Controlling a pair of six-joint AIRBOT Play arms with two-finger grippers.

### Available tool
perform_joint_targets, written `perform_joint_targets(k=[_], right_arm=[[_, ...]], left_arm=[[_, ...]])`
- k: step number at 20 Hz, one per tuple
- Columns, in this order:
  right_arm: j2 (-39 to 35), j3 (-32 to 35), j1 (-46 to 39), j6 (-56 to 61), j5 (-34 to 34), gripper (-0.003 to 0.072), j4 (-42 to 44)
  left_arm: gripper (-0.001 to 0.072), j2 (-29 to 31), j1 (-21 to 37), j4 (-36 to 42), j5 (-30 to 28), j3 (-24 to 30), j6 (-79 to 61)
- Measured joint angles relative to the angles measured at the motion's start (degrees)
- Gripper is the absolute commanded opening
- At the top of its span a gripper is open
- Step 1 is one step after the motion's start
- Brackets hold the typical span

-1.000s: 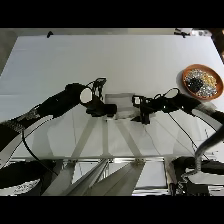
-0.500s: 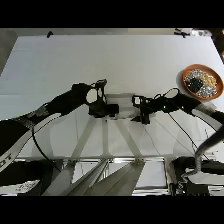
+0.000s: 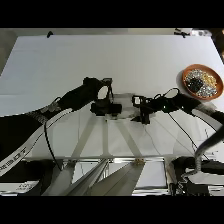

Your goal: Fold the box and place the chain.

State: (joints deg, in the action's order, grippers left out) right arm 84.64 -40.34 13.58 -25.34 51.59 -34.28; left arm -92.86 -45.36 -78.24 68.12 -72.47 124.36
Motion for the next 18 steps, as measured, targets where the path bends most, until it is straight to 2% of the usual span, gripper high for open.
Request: perform_joint_targets(k=[1, 4, 8, 9, 15, 16, 17, 18], right_arm=[[0.0, 0.0, 0.0, 0.0, 0.0, 0.0505, 0.0], [0.0, 0.0, 0.0, 0.0, 0.0, 0.0505, 0.0], [0.0, 0.0, 0.0, 0.0, 0.0, 0.0505, 0.0], [0.0, 0.0, 0.0, 0.0, 0.0, 0.0505, 0.0], [0.0, 0.0, 0.0, 0.0, 0.0, 0.0505, 0.0], [0.0, 0.0, 0.0, 0.0, 0.0, 0.0505, 0.0], [0.0, 0.0, 0.0, 0.0, 0.0, 0.0505, 0.0], [0.0, 0.0, 0.0, 0.0, 0.0, 0.0505, 0.0]], left_arm=[[0.0377, -0.7, -0.3, -0.3, 1.3, -0.9, 0.5], [0.0342, -2.6, -0.9, -1.3, 4.8, -3.3, 2.0], [0.0336, -4.1, -1.2, -1.8, 6.8, -5.5, 5.0], [0.0311, -4.4, -1.2, -1.9, 7.1, -5.8, 5.8], [0.031, -5.9, -1.5, -1.9, 8.0, -6.3, 10.8], [0.0281, -6.0, -1.5, -1.9, 8.0, -6.3, 11.5], [0.0212, -6.1, -1.5, -1.9, 8.0, -6.3, 12.1], [0.0203, -6.2, -1.4, -2.2, 8.1, -6.3, 12.5]])
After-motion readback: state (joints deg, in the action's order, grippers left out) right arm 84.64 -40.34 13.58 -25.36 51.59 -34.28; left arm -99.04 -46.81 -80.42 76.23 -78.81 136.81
